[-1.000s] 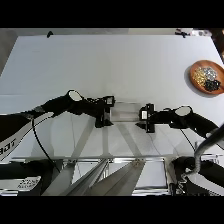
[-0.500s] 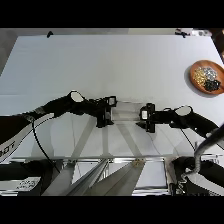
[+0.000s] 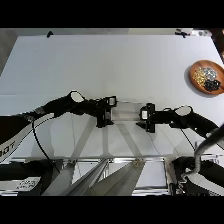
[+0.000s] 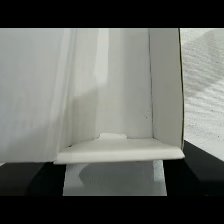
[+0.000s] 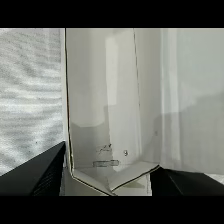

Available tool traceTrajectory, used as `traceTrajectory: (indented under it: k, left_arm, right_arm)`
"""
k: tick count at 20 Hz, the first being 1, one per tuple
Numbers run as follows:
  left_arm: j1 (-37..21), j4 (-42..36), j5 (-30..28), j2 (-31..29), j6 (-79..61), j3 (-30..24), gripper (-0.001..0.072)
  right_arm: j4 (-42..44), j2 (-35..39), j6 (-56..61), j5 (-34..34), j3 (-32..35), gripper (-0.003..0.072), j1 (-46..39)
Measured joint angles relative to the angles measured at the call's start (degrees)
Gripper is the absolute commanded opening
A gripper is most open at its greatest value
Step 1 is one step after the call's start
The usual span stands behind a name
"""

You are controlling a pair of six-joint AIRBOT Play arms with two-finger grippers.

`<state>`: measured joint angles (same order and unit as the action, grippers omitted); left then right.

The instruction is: Fold the box and place the chain.

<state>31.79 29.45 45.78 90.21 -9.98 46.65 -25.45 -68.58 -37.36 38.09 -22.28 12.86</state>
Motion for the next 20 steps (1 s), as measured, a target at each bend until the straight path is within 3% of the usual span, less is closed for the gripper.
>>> traceTrajectory:
  k: [4, 6, 10, 12, 20]
  left_arm:
    - [-0.1, 0.1, 0.0, 0.0, 0.0, 0.0, 0.0238]
    - [-0.2, 0.1, -0.1, -0.1, 0.0, 0.0, 0.053]
    - [-0.3, 0.1, -0.4, -0.5, -0.1, 0.0, 0.0546]
    - [-0.3, 0.0, -0.6, -0.6, -0.1, 0.0, 0.064]
    - [-1.8, -0.1, -0.7, -1.7, 0.1, 0.0, 0.0698]
  right_arm:
    - [0.0, 0.0, 0.0, 0.0, 0.0, 0.0463, 0.0]
    - [0.0, 0.0, 0.0, 0.0, 0.0, 0.0463, 0.0]
    - [0.0, 0.0, 0.0, 0.0, 0.0, 0.0463, 0.0]
    - [0.0, 0.0, 0.0, 0.0, 0.0, 0.0463, 0.0]
    - [0.1, 0.0, 0.0, -0.2, 0.0, 0.0463, 0.0]
